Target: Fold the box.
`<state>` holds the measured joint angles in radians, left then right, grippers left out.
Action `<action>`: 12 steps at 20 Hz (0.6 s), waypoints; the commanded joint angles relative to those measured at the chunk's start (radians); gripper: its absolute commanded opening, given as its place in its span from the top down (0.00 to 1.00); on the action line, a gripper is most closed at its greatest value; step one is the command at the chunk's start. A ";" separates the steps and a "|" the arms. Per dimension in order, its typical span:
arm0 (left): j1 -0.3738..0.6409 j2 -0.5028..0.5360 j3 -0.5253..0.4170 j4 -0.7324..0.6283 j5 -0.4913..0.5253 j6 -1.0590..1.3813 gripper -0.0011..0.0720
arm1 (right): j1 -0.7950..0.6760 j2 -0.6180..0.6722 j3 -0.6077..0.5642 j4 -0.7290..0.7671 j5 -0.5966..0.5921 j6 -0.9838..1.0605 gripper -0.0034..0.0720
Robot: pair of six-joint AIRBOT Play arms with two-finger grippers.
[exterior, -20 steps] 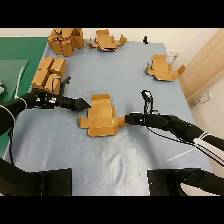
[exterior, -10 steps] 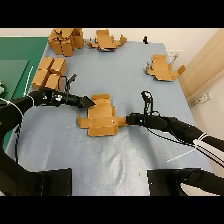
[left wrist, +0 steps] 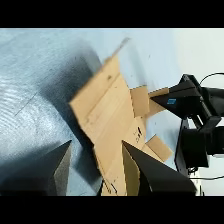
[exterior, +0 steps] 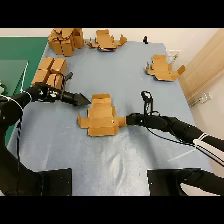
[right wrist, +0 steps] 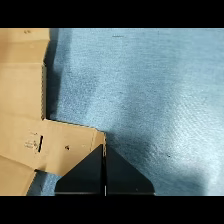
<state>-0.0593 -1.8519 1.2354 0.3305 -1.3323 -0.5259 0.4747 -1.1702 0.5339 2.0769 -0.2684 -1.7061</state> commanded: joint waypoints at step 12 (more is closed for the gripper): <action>-0.076 -0.022 0.017 0.066 0.083 -0.017 0.36 | 0.001 0.000 0.000 -0.005 0.037 -0.049 0.95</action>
<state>-0.1303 -1.8656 1.2488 0.3885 -1.2663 -0.5426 0.4767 -1.1702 0.5323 2.0720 -0.2359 -1.7542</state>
